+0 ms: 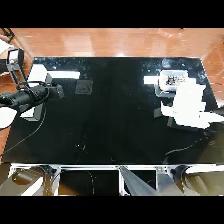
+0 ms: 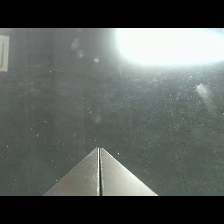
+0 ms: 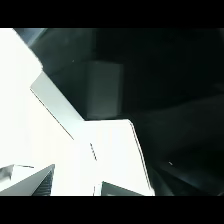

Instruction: Fold the box and place the chain.

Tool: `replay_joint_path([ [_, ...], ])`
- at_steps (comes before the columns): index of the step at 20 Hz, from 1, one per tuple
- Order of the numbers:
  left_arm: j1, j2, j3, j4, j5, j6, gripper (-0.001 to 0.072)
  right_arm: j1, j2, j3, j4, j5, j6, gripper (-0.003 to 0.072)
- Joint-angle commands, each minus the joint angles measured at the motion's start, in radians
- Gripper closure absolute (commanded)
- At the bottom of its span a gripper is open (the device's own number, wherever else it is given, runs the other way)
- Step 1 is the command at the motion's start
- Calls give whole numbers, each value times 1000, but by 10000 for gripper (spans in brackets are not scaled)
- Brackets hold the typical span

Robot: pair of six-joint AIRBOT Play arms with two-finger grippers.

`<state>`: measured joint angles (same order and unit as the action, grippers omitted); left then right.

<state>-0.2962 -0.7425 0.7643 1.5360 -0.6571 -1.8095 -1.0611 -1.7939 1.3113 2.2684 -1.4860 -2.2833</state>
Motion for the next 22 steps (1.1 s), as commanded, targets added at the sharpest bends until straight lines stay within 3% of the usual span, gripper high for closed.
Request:
replay_joint_path([
  [1,1,0,0,0,0,0,688,16,-39,12,2,-36,-15,102],
  [2,1,0,0,0,0,0,688,16,-39,12,2,-46,-15,103],
  [5,1,0,0,0,1,0,688,16,-39,13,2,-70,-20,372],
  [7,1,0,0,0,1,0,688,16,-39,13,10,-83,-31,389],
  [9,1,0,0,0,1,0,688,16,-39,13,13,-105,-42,640],
  [11,1,0,0,0,3,0,688,16,-39,13,30,-138,-67,674],
  [16,1,0,0,0,3,0,688,51,-37,9,106,-233,-55,668],
  [22,1,1,0,0,4,0,688,267,27,-67,229,-231,-56,668],
])
